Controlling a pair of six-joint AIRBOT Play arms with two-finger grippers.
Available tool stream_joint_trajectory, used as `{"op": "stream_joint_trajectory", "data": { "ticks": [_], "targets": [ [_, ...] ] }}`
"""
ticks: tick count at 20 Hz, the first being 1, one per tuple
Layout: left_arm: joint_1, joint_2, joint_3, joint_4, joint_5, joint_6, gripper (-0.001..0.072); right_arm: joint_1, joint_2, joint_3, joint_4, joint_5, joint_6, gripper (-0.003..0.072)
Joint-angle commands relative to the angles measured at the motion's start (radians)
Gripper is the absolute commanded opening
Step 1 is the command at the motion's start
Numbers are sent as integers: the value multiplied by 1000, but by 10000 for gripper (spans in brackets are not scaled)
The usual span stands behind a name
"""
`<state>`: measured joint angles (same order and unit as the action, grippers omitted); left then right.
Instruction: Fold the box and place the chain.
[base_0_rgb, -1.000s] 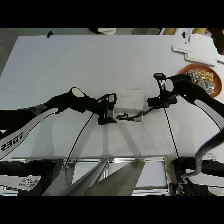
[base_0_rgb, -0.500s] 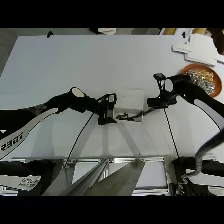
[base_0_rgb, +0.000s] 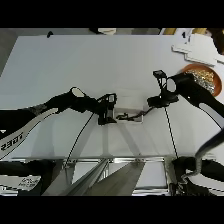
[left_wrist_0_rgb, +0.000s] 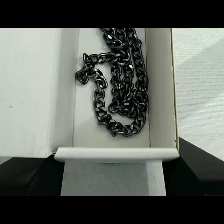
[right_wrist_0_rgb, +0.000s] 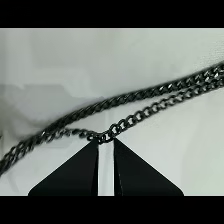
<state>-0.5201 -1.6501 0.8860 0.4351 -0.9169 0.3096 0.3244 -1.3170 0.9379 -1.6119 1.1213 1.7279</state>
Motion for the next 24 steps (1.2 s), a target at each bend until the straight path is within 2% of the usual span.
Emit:
{"op": "stream_joint_trajectory", "data": {
  "ticks": [1, 5, 9, 13, 16, 23, 24],
  "targets": [
    [1, 1, 1, 0, 0, 0, 209, 65, 136, 1, -3, 48, -20, 14],
    [1, 1, 1, 0, 0, 0, 209, 166, 282, 1, 76, 71, -8, 14],
    [1, 1, 1, 0, 0, 0, 209, 279, 343, 1, 192, 19, -5, 14],
    [1, 1, 1, 0, 0, 0, 209, 370, 345, 1, 293, -129, -4, 14],
    [1, 1, 1, 0, 0, 0, 209, 402, 345, 1, 315, -211, 31, 15],
    [1, 1, 1, 0, 0, 0, 209, 404, 306, 1, 327, -245, 21, 19],
    [1, 1, 1, 0, 0, 0, 209, 404, 290, 1, 321, -241, 21, 82]
  ]
}}
